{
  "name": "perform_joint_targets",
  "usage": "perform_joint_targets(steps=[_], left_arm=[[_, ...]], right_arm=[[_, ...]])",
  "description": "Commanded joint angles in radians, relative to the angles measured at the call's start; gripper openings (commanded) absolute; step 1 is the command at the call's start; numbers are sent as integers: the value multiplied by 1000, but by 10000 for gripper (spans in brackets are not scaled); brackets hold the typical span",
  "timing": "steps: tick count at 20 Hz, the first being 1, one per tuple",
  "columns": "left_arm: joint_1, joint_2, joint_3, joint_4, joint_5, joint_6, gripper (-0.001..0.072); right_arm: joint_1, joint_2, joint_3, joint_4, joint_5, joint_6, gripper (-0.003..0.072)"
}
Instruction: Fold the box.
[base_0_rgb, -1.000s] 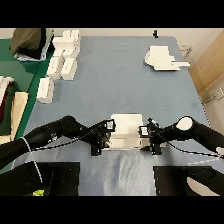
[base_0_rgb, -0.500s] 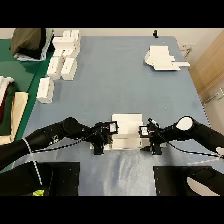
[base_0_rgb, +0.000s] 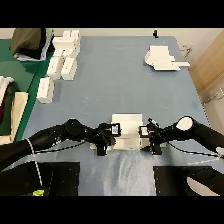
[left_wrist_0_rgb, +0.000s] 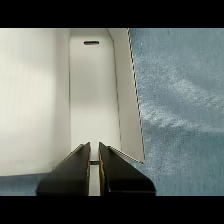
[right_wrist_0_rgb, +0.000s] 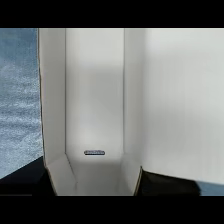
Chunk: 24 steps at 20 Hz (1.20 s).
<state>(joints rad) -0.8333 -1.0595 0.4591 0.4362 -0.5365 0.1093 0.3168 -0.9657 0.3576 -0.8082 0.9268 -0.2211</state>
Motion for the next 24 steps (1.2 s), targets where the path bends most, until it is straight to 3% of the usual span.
perform_joint_targets(steps=[1,4,5,6,11,12,14,19,21,24], left_arm=[[-2,-5,1,-18,3,10,354],[-3,-5,1,-18,2,10,413],[-2,-6,1,-19,3,8,642],[-2,-6,1,-21,2,6,681],[-2,-5,1,-20,3,6,680],[-2,-5,1,-13,3,3,633],[-1,18,1,60,-7,-48,13],[12,201,1,413,-125,-428,16],[31,290,1,501,-208,-535,17],[61,450,1,602,-234,-867,16]], right_arm=[[1,0,0,1,0,0,508],[1,0,0,1,0,0,508],[1,0,0,1,0,0,508],[1,0,0,1,0,0,507],[1,0,0,1,0,0,507],[1,0,0,1,0,0,508],[1,0,0,1,0,0,507],[1,0,0,1,0,0,508],[1,0,0,1,0,0,508],[1,0,0,1,0,0,508]])
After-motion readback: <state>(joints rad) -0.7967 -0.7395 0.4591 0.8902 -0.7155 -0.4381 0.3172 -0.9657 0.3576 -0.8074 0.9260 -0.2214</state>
